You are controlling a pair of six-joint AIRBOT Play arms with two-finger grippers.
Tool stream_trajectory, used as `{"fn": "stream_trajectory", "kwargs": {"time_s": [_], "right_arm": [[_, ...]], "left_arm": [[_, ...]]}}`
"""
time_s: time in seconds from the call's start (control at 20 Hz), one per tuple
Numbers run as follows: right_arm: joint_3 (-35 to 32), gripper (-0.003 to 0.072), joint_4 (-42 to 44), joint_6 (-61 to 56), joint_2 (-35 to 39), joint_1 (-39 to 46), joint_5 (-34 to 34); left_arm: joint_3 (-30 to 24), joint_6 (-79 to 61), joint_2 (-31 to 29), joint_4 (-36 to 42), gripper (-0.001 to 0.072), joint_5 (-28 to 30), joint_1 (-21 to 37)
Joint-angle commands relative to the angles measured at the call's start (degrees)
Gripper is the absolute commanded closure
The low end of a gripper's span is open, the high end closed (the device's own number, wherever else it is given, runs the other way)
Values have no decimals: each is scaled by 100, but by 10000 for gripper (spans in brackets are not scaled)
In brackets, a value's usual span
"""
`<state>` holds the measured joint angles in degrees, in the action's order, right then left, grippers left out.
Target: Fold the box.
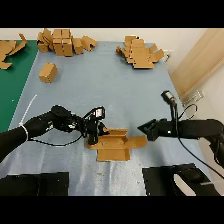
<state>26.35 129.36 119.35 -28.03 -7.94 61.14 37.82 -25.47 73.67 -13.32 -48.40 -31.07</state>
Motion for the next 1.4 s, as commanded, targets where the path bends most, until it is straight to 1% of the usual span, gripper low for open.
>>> {"fn": "stream_trajectory", "kwargs": {"time_s": [0.0, 0.1, 0.15, 0.2, 0.3, 0.4, 0.5, 0.55, 0.65, 0.7, 0.75, 0.8, 0.85, 0.9, 0.95, 1.1, 1.35], "right_arm": [[-267, 680, -881, 42, 249, -1233, 31], [-334, 680, -1248, -4, 63, -2120, -256], [-345, 681, -1552, -190, -22, -2568, -428], [-345, 681, -2074, -562, -96, -3051, -570], [-345, 682, -3563, -1832, -129, -4138, -671], [-345, 683, -5042, -3346, -81, -5270, -664], [-389, 683, -5923, -4710, -118, -6463, -671], [-472, 683, -6223, -5045, -184, -6985, -664], [-651, 680, -6789, -5136, -498, -7794, -660], [-680, 678, -7044, -5136, -708, -8008, -667], [-678, 601, -7342, -5136, -960, -8087, -704], [-678, 402, -7635, -5141, -1182, -8089, -767], [-675, 271, -7868, -5149, -1390, -8087, -820], [-675, 221, -8046, -5259, -1550, -8076, -824], [-678, 204, -8115, -5386, -1685, -8063, -841], [-678, 203, -8087, -5407, -1891, -8059, -960], [-667, 203, -7733, -5399, -1904, -8059, -1504]], "left_arm": [[-4, -2, 4, 0, 699, -9, -2], [-4, -2, 4, 0, 699, -9, -2], [-4, 0, 4, 0, 698, -7, -2], [-4, 0, 4, 0, 699, -7, -2], [-4, -2, 4, 0, 699, -13, -2], [-4, -2, 4, 0, 699, -9, -2], [-4, -2, 4, 0, 699, -11, -2], [-4, -2, 4, 0, 699, -11, -2], [-4, -2, 4, 0, 699, -11, -2], [-4, -2, 4, 0, 699, -9, -2], [-4, -2, 4, 0, 699, -9, -2], [-4, -2, 4, 0, 699, -9, -2], [-4, -2, 4, 0, 699, -11, -2], [-4, -2, 4, 0, 699, -17, -4], [-4, -2, 4, 0, 699, -13, -2], [-4, -2, 4, 0, 699, -11, -2], [-4, -2, 4, 0, 699, -15, -2]]}}
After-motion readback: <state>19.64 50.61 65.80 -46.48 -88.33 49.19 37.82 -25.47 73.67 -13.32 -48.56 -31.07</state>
